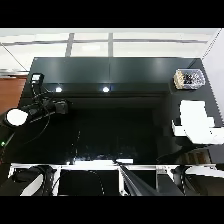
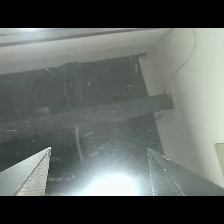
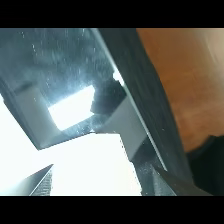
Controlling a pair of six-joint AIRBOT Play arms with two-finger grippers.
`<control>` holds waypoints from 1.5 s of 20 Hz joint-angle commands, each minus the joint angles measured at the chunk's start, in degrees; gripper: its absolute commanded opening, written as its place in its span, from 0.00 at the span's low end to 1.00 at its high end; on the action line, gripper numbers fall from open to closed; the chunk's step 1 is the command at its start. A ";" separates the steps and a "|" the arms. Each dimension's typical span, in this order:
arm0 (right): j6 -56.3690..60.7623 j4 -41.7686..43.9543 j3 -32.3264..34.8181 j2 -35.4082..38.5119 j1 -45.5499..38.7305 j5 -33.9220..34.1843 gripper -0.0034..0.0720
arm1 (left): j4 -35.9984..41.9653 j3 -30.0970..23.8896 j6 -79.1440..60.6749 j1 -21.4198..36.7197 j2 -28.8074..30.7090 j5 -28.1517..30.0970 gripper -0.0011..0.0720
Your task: Fold the box and place the chain.
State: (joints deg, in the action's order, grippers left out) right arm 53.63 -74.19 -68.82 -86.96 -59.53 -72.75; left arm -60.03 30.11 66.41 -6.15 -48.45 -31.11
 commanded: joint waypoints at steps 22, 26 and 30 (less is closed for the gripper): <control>-3.98 30.77 25.16 28.70 24.68 5.53 0.06 | 5.11 0.66 0.07 0.13 -0.11 -6.23 0.98; -7.02 46.77 39.93 40.17 38.49 18.64 0.06 | 5.03 0.57 -0.17 0.00 -0.07 -9.88 0.98; -6.36 56.74 51.21 45.99 57.09 32.94 0.06 | 11.08 0.33 0.02 -0.87 -0.09 -7.02 0.98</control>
